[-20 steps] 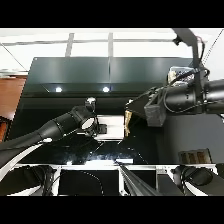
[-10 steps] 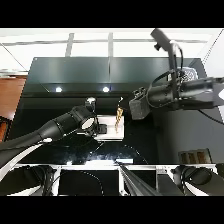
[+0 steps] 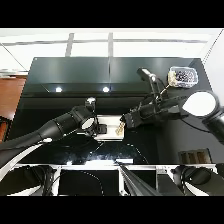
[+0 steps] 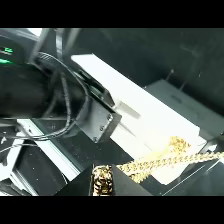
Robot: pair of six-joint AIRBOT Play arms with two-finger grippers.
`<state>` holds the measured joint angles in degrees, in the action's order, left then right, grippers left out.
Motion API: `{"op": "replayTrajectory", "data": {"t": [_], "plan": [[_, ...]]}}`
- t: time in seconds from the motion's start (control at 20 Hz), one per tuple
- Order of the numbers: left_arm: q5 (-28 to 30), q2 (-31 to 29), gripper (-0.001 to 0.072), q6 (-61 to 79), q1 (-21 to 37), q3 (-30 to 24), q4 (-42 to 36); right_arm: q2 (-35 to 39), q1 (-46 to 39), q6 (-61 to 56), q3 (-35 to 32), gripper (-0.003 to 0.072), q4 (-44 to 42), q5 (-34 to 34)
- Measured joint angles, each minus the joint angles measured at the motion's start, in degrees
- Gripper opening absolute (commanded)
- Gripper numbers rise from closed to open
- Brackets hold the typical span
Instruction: Fold the box and place the chain.
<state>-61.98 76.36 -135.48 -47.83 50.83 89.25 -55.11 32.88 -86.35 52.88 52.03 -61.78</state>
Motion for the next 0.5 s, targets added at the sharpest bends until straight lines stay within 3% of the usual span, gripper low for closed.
{"op": "replayTrajectory", "data": {"t": [0.2, 0.3, 0.5], "plan": [[-0.02, 0.00, 0.0030, 0.00, 0.00, 0.00, 0.00, -2.16, 1.75, -0.20, -2.32, 0.0044, -1.16, 2.84], [-0.04, 0.00, 0.0029, 0.00, 0.00, 0.00, 0.00, -3.37, 2.45, -0.28, -2.73, 0.0358, -1.38, 3.89], [-0.07, 0.00, 0.0030, 0.00, 0.00, 0.00, 0.00, -3.85, 0.66, -0.26, -3.02, 0.0374, -1.44, 3.85]]}}
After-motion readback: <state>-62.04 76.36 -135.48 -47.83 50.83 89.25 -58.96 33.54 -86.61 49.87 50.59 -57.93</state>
